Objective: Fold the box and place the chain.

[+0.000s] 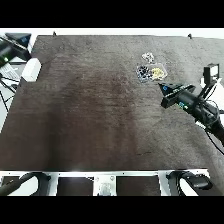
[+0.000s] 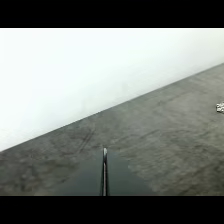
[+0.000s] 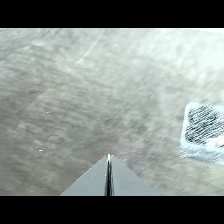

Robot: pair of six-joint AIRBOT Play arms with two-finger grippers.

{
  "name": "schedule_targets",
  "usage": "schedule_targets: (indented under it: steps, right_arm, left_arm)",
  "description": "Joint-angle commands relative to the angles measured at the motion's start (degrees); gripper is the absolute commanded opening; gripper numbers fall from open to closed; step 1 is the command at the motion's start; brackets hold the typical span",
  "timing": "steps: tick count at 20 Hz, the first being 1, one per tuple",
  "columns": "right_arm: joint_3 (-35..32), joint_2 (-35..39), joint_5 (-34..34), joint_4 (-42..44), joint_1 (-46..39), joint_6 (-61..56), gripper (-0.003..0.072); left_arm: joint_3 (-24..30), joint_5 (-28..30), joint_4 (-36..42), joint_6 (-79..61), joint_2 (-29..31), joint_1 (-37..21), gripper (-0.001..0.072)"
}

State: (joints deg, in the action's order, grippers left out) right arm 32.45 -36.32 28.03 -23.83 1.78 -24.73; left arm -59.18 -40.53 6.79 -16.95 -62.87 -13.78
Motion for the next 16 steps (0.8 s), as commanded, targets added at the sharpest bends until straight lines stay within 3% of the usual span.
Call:
schedule_targets:
  steps: [1,4,8,12,16]
  right_arm:
    - [-1.1,4.4,-1.9,-9.2,0.0,-4.2,0.0011]
    - [-4.6,9.1,-1.9,-14.3,0.0,-6.2,0.0012]
    - [-14.9,17.3,-1.4,-14.7,0.0,-6.8,0.0012]
    - [-22.8,24.8,-1.4,-14.1,0.0,-10.3,0.0013]
    - [-24.6,28.5,-0.2,-14.4,0.0,-12.8,0.0013]
  left_arm:
    - [15.4,3.7,15.3,-18.3,11.0,5.3,0.0014]
    - [27.5,2.6,22.7,-26.5,18.1,7.1,0.0014]
    - [39.3,-0.9,22.8,-28.4,21.7,7.1,0.0014]
    - [48.6,-6.8,26.8,-32.0,21.7,7.1,0.0015]
    - [53.4,-7.2,31.4,-37.2,21.7,7.1,0.0017]
